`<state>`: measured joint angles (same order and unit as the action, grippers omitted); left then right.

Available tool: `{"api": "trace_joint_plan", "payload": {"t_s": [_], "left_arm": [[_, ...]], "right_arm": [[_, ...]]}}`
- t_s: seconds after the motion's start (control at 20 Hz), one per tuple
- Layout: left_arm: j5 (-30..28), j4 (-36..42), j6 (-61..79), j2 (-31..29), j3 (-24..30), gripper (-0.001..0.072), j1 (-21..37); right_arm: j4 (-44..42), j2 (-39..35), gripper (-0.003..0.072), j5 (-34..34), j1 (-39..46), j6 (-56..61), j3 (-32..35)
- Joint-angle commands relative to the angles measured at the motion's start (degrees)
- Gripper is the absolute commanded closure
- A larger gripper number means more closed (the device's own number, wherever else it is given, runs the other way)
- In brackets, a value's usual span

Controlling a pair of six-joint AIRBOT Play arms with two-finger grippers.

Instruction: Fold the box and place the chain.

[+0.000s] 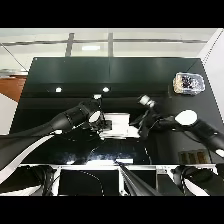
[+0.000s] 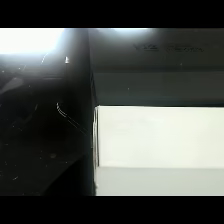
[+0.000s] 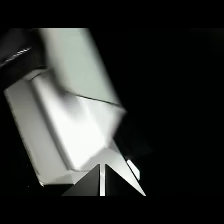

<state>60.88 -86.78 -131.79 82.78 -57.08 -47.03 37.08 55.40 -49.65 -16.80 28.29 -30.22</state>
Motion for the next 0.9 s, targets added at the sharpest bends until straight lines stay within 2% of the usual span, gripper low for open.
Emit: {"api": "trace_joint_plan", "payload": {"t_s": [0.0, 0.15, 0.3, 0.45, 0.6, 0.7, 0.85], "left_arm": [[1.0, -0.2, 0.0, 0.0, 0.0, 0.0683, 0.0], [0.7, -0.2, 0.0, 0.0, 0.0, 0.0683, 0.0], [0.7, 0.3, 0.0, 0.0, 0.0, 0.0682, 0.0], [0.9, 0.3, 0.0, 0.0, 0.0, 0.0682, 0.0], [0.7, 0.5, 0.0, 0.0, 0.0, 0.0682, 0.0], [0.8, 0.5, 0.0, 0.0, 0.0, 0.0682, 0.0], [0.6, 0.5, 0.0, 0.0, 0.0, 0.0682, 0.0]], "right_arm": [[2.7, -3.4, 0.0647, -9.1, 15.9, 24.5, 0.1], [7.0, -3.2, 0.0647, -7.5, 26.6, 38.7, 3.1], [6.4, -0.3, 0.0647, -7.9, 28.0, 44.7, 6.5], [5.2, 5.8, 0.0647, -8.5, 22.1, 44.8, 7.6], [1.6, 11.4, 0.0647, -5.1, 13.2, 44.6, 7.5], [-3.2, 12.8, 0.0647, -3.1, 8.8, 42.6, 7.4], [-4.5, 12.9, 0.0645, -2.9, 5.8, 42.6, 7.2]]}}
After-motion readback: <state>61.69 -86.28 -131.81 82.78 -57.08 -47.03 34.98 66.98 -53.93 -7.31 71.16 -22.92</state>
